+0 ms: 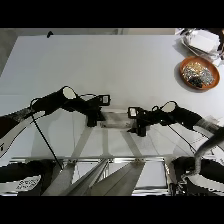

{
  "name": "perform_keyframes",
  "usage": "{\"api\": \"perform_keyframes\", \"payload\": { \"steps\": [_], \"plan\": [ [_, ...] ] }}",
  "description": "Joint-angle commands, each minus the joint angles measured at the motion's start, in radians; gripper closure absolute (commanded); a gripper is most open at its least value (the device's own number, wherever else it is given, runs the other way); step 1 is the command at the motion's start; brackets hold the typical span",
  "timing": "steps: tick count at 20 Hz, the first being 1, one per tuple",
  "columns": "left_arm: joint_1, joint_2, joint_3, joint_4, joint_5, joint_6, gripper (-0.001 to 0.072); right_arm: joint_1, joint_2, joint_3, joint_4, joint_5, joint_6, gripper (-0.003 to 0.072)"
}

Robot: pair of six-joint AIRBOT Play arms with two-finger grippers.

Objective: Fold the box and place the chain.

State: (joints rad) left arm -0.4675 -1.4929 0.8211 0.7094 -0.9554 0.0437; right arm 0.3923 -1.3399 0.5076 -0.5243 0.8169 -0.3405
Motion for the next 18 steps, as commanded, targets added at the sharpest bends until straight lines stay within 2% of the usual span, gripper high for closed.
{"api": "perform_keyframes", "payload": {
  "steps": [1, 2, 3, 5, 8, 12, 14, 17, 18],
  "plan": [
    [0.0, 0.003, 0.001, 0.003, -0.004, -0.004, 0.0165, 0.001, 0.001, 0.0, -0.001, 0.003, -0.001, 0.0307],
    [0.001, 0.007, 0.001, 0.003, 0.005, -0.005, 0.0038, 0.001, 0.001, 0.0, -0.001, 0.003, -0.001, 0.0307],
    [0.001, 0.017, 0.001, 0.007, 0.005, -0.014, 0.0029, 0.001, 0.001, 0.0, -0.002, 0.003, -0.001, 0.0307],
    [0.001, 0.051, 0.001, 0.043, 0.005, -0.055, 0.003, 0.001, 0.001, 0.0, -0.001, 0.003, -0.001, 0.0307],
    [0.001, 0.115, 0.001, 0.168, 0.006, -0.163, 0.003, 0.001, 0.001, 0.0, -0.002, 0.003, -0.001, 0.0307],
    [0.001, 0.179, 0.001, 0.218, 0.005, -0.185, 0.003, 0.001, 0.001, 0.0, -0.002, 0.003, -0.001, 0.0307],
    [0.002, 0.228, 0.001, 0.292, 0.005, -0.232, 0.003, 0.001, 0.001, 0.0, -0.001, 0.003, -0.001, 0.0307],
    [0.002, 0.336, 0.001, 0.446, -0.021, -0.461, 0.0036, 0.001, 0.001, 0.0, -0.001, 0.003, -0.001, 0.0307],
    [0.002, 0.372, 0.001, 0.475, -0.045, -0.554, 0.0098, 0.001, 0.001, 0.0, -0.002, 0.003, -0.001, 0.0307]
  ]
}}
